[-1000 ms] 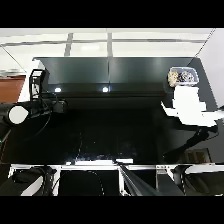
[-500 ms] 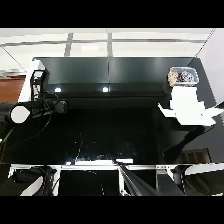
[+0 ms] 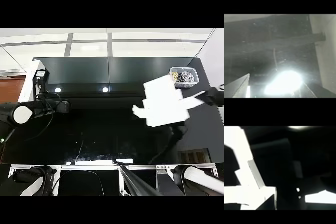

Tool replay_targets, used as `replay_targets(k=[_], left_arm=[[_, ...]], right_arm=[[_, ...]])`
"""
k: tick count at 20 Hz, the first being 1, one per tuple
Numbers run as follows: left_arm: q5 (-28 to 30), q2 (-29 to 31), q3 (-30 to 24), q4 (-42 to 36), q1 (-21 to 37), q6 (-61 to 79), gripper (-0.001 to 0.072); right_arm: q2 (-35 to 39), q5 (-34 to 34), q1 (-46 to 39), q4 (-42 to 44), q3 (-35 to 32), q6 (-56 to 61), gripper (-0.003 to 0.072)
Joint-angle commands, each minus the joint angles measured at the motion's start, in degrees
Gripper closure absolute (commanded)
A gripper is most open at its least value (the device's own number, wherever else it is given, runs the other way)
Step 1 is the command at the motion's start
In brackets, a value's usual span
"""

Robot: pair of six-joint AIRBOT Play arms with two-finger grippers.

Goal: Fold the box and place the chain.

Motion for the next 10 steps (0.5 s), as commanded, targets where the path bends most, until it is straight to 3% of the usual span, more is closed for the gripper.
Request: replay_targets(k=[1,5,7,10], left_arm=[[1.2,-2.5,0.0,-5.7,-1.9,0.1,0.0008],[0.6,-9.2,1.8,-19.6,-1.9,8.6,0.0008],[-2.0,-13.6,5.0,-28.9,-0.6,16.1,0.0009],[-11.1,-22.9,10.9,-44.2,3.8,25.9,0.0009]], right_arm=[[14.5,-17.6,13.6,11.3,-17.3,-0.5,0.0672],[21.2,-37.5,34.1,24.3,-32.3,-0.5,0.0673],[21.1,-42.6,43.2,25.6,-34.4,-0.5,0.0672],[21.1,-46.4,51.5,25.7,-34.6,-0.5,0.0672]])
